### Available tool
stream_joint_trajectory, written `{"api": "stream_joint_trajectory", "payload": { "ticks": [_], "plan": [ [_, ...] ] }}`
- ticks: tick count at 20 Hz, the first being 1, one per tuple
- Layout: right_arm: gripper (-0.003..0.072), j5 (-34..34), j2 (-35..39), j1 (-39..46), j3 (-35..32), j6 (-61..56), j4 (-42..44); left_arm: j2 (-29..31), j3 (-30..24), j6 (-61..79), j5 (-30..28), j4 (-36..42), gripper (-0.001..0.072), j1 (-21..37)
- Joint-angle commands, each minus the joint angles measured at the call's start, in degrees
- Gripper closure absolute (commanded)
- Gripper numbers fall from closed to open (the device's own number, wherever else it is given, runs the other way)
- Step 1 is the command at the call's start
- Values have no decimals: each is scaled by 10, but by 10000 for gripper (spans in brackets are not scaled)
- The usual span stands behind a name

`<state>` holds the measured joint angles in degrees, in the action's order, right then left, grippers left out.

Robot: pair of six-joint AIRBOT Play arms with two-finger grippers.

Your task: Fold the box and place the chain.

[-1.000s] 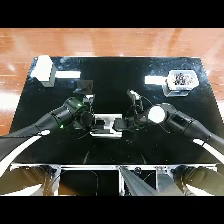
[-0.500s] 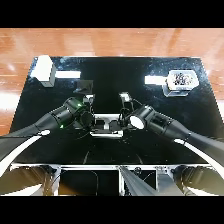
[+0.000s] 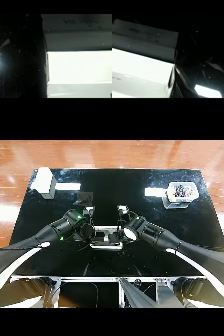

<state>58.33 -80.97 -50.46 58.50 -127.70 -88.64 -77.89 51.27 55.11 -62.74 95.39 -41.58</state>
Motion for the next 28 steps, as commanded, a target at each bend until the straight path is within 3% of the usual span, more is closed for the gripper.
{"api": "stream_joint_trajectory", "payload": {
  "ticks": [1, 7, 14, 15, 16, 28],
  "plan": [
    [307, 9, -4, -1, 2, -16, -12, 0, 0, 0, 0, -3, 690, 0],
    [336, 28, -17, -4, 7, -27, -25, 0, 0, 0, 1, -4, 690, 0],
    [338, 52, -58, -4, 60, -23, -29, 0, 0, 0, 0, -4, 690, 0],
    [437, 56, -61, -4, 61, -17, -26, 0, 0, 0, 0, -4, 690, 0],
    [484, 56, -62, -4, 61, -9, -24, 0, 0, 0, 0, -4, 690, 0],
    [483, 59, -67, -3, 61, -6, -24, 0, 0, 0, 0, -4, 690, 0]
  ]
}}
